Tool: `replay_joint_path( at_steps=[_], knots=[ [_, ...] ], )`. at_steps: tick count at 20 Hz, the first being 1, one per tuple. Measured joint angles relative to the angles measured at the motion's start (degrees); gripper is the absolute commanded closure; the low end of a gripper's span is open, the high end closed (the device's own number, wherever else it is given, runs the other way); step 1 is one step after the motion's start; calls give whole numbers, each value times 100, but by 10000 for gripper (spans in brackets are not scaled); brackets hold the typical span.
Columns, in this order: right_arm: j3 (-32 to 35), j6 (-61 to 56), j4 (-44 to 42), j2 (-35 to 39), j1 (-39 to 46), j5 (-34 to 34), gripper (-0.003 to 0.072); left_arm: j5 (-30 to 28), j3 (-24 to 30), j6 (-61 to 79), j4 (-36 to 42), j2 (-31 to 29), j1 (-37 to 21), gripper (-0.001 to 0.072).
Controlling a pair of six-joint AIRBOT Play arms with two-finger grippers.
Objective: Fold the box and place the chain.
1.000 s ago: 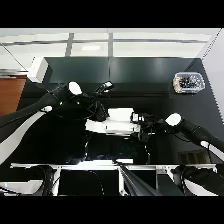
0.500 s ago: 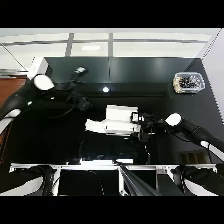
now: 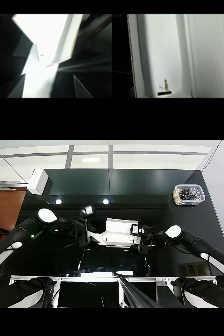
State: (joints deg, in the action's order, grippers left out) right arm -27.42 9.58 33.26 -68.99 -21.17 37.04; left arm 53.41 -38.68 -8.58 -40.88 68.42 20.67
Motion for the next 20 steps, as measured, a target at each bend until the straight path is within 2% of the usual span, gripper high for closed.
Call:
replay_joint_path(
  at_steps=[3, 6, 7, 8, 9, 10, 13, 20],
  knots=[
    [0, 0, 0, 0, 0, 2, 279, -890, 55, 531, -345, 59, 474, 9],
    [0, 0, 0, 0, 0, 0, 279, -1086, -20, 772, -470, 227, 754, 20],
    [0, 0, 0, 0, 0, 0, 279, -1091, -46, 822, -476, 280, 798, 45],
    [0, 0, 0, 0, 0, 0, 279, -1104, -70, 844, -476, 326, 833, 234],
    [0, 0, 0, 0, 0, 0, 279, -1128, -85, 868, -474, 358, 855, 496],
    [0, 0, 0, 0, 0, 0, 279, -1128, -96, 887, -474, 387, 876, 597],
    [0, 0, 0, 0, 0, 0, 279, -1104, -114, 933, -328, 439, 905, 601],
    [0, 0, 2, 0, 0, -4, 279, -1029, -127, 970, 629, 649, 922, 601]
  ],
)
